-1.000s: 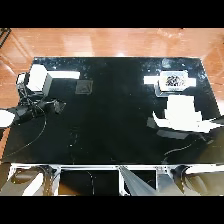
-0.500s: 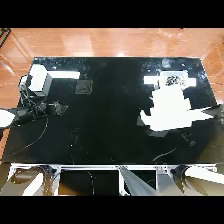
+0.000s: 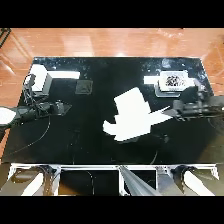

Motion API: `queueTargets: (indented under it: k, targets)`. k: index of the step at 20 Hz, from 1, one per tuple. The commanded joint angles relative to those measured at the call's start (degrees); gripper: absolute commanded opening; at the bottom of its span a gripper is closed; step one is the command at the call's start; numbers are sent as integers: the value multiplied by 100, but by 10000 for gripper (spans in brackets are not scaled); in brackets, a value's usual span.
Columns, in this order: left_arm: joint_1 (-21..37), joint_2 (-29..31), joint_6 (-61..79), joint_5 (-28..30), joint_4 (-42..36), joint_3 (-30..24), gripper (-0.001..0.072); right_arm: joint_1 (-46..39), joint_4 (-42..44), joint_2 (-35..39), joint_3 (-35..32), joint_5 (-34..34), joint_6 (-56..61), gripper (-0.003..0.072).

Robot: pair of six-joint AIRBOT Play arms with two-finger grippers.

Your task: Fold the box and place the chain.

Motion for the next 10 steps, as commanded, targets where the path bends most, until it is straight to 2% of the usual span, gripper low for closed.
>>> queueTargets:
  k: [1, 4, 6, 7, 8, 10]
  targets:
    - [-2, -63, 481, 24, -208, 4, 481, 1530, 98, 448, -153, 1281, 468, 23]
    - [-2, -68, 376, -61, -240, 2, 487, 2251, -153, 979, -184, 1709, 466, 23]
    - [-2, -94, 328, -284, -391, 2, 503, 2765, -520, 1530, -455, 2146, 546, 23]
    - [-2, -140, 328, -474, -468, 2, 603, 3042, -697, 1832, -717, 2605, 732, 23]
    - [-22, -210, 352, -636, -463, 0, 643, 3287, -804, 2076, -984, 3115, 905, 23]
    - [-127, -363, 470, -682, -417, -59, 643, 3733, -841, 2339, -1482, 4070, 1045, 23]
